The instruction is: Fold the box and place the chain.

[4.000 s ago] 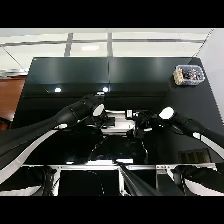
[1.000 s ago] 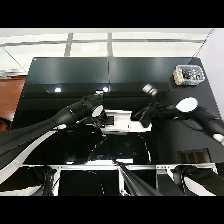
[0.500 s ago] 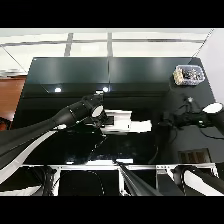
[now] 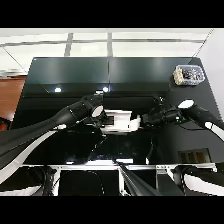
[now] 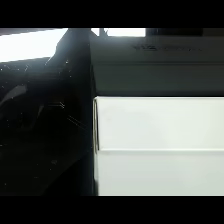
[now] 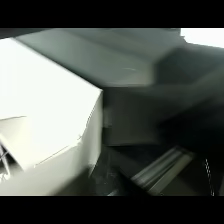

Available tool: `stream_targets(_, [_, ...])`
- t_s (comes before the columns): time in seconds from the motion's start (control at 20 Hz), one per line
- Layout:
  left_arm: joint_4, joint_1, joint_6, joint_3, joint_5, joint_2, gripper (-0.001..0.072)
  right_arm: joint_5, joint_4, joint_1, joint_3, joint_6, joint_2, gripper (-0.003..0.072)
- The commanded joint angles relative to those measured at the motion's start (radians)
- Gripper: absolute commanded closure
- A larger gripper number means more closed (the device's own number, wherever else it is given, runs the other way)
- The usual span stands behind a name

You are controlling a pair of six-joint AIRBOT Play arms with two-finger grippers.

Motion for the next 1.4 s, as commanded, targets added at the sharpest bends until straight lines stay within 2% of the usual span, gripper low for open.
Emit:
stream_targets(0.0, [0.000,0.000,0.001,0.000,0.001,-0.001,0.0679,0.067,0.017,0.023,0.043,-0.024,-0.009,0.0050])
stream_targets(0.35, [0.000,0.000,0.001,0.000,0.001,-0.001,0.0679,0.064,0.073,0.032,0.045,-0.013,-0.009,0.0063])
stream_targets(0.45, [0.000,0.000,0.001,0.000,0.001,-0.001,0.0679,0.039,0.057,0.068,0.067,0.050,-0.009,0.0255])
stream_targets(0.5, [0.000,0.000,0.001,0.000,0.001,-0.001,0.0679,0.020,0.040,0.092,0.087,0.097,-0.008,0.0323])
stream_targets(0.55, [0.000,0.000,0.001,0.000,0.000,-0.001,0.0679,0.001,0.013,0.119,0.110,0.146,-0.008,0.0332])
stream_targets(0.8, [0.000,0.000,0.001,0.000,0.005,-0.001,0.0679,-0.057,-0.376,0.300,0.252,0.566,-0.008,0.0331])
stream_targets(1.15, [0.001,0.000,0.001,0.000,0.011,-0.001,0.0679,-0.116,-0.803,0.519,0.347,1.087,-0.008,0.0333])
stream_targets(1.2, [0.000,0.000,0.002,0.000,0.012,-0.001,0.0679,-0.115,-0.853,0.548,0.359,1.123,-0.008,0.0332])
stream_targets(1.35, [0.000,0.000,0.002,0.000,0.011,-0.001,0.0679,-0.114,-0.847,0.579,0.371,1.114,-0.007,0.0332])
